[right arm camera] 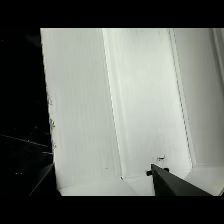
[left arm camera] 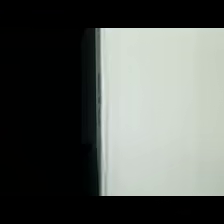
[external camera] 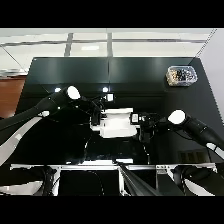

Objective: Fold the box and place the chain.

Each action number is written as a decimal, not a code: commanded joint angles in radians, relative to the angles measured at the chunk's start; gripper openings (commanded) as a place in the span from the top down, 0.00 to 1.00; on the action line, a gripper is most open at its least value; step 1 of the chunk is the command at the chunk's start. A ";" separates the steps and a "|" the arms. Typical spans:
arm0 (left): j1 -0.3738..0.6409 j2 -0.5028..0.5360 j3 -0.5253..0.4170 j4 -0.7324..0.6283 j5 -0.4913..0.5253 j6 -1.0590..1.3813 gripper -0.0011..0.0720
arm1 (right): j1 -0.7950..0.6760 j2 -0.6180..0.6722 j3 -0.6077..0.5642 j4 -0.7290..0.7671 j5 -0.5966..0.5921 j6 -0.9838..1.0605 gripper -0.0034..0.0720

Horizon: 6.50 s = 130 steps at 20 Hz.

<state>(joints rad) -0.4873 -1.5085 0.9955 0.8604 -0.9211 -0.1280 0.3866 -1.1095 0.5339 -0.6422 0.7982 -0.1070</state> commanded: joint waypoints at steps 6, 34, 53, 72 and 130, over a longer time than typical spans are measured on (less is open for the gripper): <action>-0.001 0.000 0.002 0.019 -0.004 -0.015 0.95 | -0.063 -0.005 0.062 0.044 -0.064 -0.086 0.01; -0.001 0.000 0.002 0.022 -0.004 -0.014 0.95 | -0.071 -0.204 0.073 0.215 0.006 -0.271 0.01; -0.001 0.000 0.002 0.022 0.000 -0.014 0.95 | -0.011 -0.247 0.117 0.033 -0.055 -0.090 0.01; 0.022 0.068 0.017 0.113 -0.013 -0.129 0.00 | -0.019 -0.250 0.122 0.040 -0.059 -0.077 0.23; 0.042 0.321 -0.286 0.069 0.133 0.140 0.02 | -0.019 -0.250 0.122 0.039 -0.051 -0.080 0.70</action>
<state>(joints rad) -0.4232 -1.1503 0.7040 0.8917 -0.8314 -0.0643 0.3676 -1.3598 0.6548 -0.6037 0.7464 -0.1875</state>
